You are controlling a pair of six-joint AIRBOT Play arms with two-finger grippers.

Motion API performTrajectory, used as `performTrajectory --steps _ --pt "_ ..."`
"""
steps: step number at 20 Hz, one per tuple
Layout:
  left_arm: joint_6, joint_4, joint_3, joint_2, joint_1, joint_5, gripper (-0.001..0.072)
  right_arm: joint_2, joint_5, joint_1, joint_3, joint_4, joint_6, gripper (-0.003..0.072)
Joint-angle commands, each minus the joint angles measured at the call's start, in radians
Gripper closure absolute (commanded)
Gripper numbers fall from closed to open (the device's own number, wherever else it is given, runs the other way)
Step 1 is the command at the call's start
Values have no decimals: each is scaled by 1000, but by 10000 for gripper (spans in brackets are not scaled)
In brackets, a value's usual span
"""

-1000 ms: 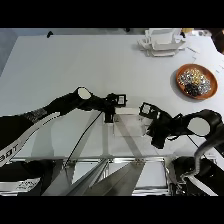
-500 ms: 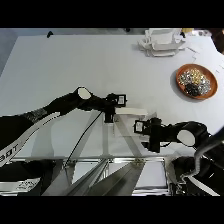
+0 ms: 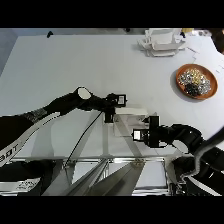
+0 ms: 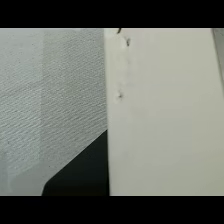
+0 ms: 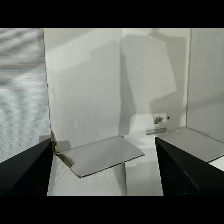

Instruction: Fold the box and place the chain.

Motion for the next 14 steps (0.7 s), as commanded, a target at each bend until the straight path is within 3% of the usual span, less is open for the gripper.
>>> performTrajectory --steps 1,8,14 --pt "0 -2 0 0 -1 0 701 -6 -69 -17 -3 -48 4 -15" --pt "0 -3 0 0 -1 0 701 -5 24 -93 78 35 5 -14" --pt "0 -4 0 0 -1 -1 701 9 43 -170 78 139 -36 -14"
